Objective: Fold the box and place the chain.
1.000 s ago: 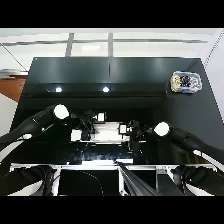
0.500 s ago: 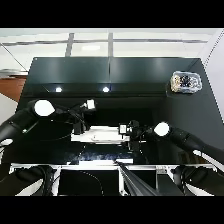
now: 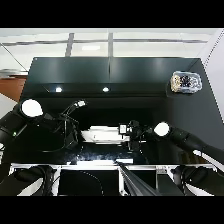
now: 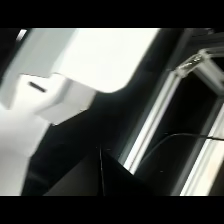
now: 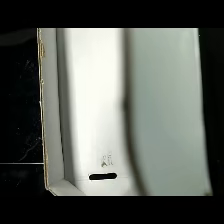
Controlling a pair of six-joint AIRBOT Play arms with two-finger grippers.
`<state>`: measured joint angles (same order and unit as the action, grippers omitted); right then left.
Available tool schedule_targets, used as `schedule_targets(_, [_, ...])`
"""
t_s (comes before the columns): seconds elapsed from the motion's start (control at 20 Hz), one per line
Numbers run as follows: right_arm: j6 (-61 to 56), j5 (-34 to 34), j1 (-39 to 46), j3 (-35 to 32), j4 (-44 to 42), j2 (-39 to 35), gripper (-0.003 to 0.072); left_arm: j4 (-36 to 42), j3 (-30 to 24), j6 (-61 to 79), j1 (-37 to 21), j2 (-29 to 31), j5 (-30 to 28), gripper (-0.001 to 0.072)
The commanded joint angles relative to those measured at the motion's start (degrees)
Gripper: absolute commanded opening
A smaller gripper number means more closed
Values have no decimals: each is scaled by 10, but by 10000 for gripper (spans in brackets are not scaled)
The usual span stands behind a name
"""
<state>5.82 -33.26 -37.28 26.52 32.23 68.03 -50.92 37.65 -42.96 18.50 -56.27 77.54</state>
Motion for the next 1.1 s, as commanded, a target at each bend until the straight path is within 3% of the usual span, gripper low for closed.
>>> schedule_targets(0.0, [0,0,0,0,0,0,469,116,-36,-12,-2,2,-49,30])
schedule_targets(0.25, [0,0,0,0,0,0,469,176,-56,17,-2,1,-252,30])
schedule_targets(0.45, [0,0,0,0,0,0,469,186,-56,29,5,-6,-338,31])
schedule_targets(0.85, [0,0,0,0,0,0,470,185,-56,55,65,-97,-368,30])
schedule_targets(1.05, [0,0,0,0,0,0,469,184,-56,55,65,-103,-371,30])
